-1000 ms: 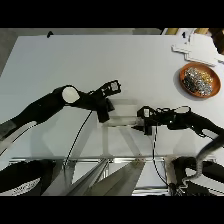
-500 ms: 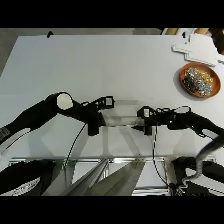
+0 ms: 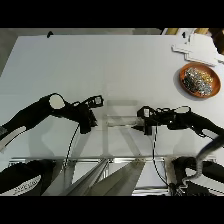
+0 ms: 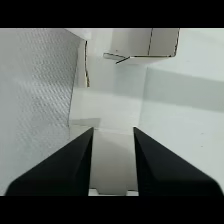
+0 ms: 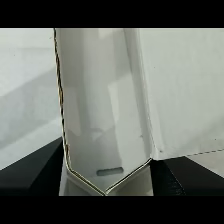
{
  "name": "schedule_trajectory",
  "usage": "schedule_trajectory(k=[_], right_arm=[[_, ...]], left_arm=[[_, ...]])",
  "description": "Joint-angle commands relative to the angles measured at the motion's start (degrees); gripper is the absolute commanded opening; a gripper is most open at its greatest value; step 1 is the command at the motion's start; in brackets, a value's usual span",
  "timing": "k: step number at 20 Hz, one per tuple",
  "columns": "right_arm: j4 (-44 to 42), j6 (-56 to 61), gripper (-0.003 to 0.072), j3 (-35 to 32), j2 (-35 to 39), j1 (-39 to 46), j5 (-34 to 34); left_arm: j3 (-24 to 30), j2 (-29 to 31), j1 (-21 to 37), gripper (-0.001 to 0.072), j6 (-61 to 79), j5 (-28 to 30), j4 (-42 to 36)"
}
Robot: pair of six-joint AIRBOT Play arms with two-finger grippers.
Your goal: Fold the box and place the chain.
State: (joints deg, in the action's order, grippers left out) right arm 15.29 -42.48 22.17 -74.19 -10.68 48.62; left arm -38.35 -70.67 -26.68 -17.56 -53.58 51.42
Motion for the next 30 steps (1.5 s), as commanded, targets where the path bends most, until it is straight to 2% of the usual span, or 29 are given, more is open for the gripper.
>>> schedule_trajectory(k=[1, 4, 9, 15, 21, 22, 24, 30], right_arm=[[0.00, 0.00, 0.0419, 0.00, 0.02, -0.02, 0.02], [0.00, 0.00, 0.0419, 0.00, 0.02, -0.02, 0.02], [0.00, 0.00, 0.0419, 0.00, 0.02, -0.02, 0.02], [0.00, 0.00, 0.0419, 0.00, 0.02, -0.02, 0.02], [0.00, 0.00, 0.0419, 0.00, 0.02, -0.02, 0.02], [0.00, 0.00, 0.0419, 0.00, 0.02, -0.02, 0.02], [0.00, 0.00, 0.0419, 0.00, 0.02, -0.02, 0.02], [0.00, 0.00, 0.0419, 0.00, 0.02, -0.02, 0.02]], left_arm=[[0.59, 0.02, 0.52, 0.0347, 11.54, 4.02, -0.07], [0.61, 0.00, 0.42, 0.0348, 20.06, 5.79, -0.57], [0.59, -1.99, -1.49, 0.0348, 25.24, 8.04, -2.43], [0.59, -4.44, -4.87, 0.0347, 26.58, 10.62, -5.75], [0.59, -4.55, -5.88, 0.0338, 26.58, 10.27, -9.35], [0.59, -4.55, -5.99, 0.0329, 26.58, 10.29, -10.36], [0.59, -4.57, -6.49, 0.0245, 26.60, 10.32, -12.15], [0.59, -5.79, -7.39, 0.0246, 26.60, 10.49, -14.58]])
